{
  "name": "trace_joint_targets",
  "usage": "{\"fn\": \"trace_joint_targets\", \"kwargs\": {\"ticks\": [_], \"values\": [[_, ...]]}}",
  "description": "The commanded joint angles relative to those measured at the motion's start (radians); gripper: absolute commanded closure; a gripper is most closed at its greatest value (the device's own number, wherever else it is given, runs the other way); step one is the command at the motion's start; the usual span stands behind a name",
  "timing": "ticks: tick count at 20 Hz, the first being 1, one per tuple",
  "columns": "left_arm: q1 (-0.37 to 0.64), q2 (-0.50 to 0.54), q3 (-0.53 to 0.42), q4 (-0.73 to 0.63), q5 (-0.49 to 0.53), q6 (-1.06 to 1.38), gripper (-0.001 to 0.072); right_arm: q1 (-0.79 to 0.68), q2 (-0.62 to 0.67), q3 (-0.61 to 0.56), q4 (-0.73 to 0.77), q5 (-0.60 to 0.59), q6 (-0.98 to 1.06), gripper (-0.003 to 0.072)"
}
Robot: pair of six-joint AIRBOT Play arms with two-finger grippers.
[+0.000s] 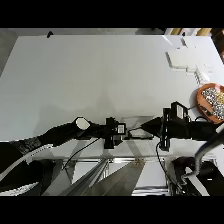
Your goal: Fold the box and place the chain.
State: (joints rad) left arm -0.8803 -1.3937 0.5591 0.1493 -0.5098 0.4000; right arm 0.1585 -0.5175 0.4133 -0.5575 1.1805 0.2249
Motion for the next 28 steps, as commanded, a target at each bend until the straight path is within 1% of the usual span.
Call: {"fn": "trace_joint_targets", "kwargs": {"ticks": [1, 3, 5, 7, 8, 11, 13, 14, 15, 17, 21, 23, 24, 26, 28], "values": [[0.000, 0.001, 0.000, 0.000, 0.000, 0.000, 0.0503, 0.087, 0.006, -0.001, 0.011, 0.027, 0.002, 0.0665], [0.000, 0.001, 0.000, 0.000, 0.000, 0.000, 0.0503, 0.142, 0.006, -0.001, 0.012, -0.047, 0.003, 0.0665], [0.000, 0.001, 0.000, 0.000, 0.000, 0.000, 0.0503, 0.197, -0.004, -0.003, 0.007, -0.157, 0.003, 0.0665], [0.000, 0.001, 0.000, 0.000, 0.000, 0.000, 0.0503, 0.249, -0.043, -0.003, -0.002, -0.245, 0.003, 0.0666], [0.000, 0.001, 0.000, 0.000, 0.000, 0.000, 0.0503, 0.275, -0.078, -0.003, -0.015, -0.270, 0.003, 0.0665], [0.000, 0.001, 0.000, 0.000, 0.000, 0.000, 0.0503, 0.348, -0.216, -0.003, -0.087, -0.297, 0.006, 0.0665], [0.000, 0.001, 0.000, 0.000, 0.000, 0.000, 0.0503, 0.366, -0.299, -0.003, -0.120, -0.331, 0.032, 0.0657], [0.000, 0.001, 0.000, 0.000, 0.000, 0.000, 0.0503, 0.362, -0.313, -0.003, -0.120, -0.356, 0.046, 0.0590], [0.000, 0.001, 0.000, 0.000, 0.000, 0.000, 0.0503, 0.353, -0.307, -0.001, -0.124, -0.371, 0.050, 0.0549], [0.000, 0.001, 0.000, 0.000, 0.000, 0.000, 0.0503, 0.326, -0.254, 0.014, -0.187, -0.352, 0.063, 0.0548], [0.000, 0.001, 0.000, 0.000, 0.000, 0.000, 0.0503, 0.212, -0.056, 0.037, -0.472, -0.253, 0.162, 0.0548], [0.000, 0.001, 0.000, 0.000, 0.000, 0.000, 0.0503, 0.137, 0.023, 0.037, -0.542, -0.202, 0.188, 0.0549], [0.000, 0.001, 0.000, 0.000, 0.001, 0.000, 0.0503, 0.103, 0.043, 0.036, -0.559, -0.175, 0.185, 0.0549], [0.000, 0.001, 0.000, 0.000, 0.001, 0.000, 0.0503, 0.063, 0.040, 0.035, -0.617, -0.142, 0.182, 0.0549], [0.000, 0.001, 0.000, 0.000, 0.000, 0.000, 0.0503, 0.037, 0.026, 0.021, -0.700, -0.142, 0.141, 0.0552]]}}
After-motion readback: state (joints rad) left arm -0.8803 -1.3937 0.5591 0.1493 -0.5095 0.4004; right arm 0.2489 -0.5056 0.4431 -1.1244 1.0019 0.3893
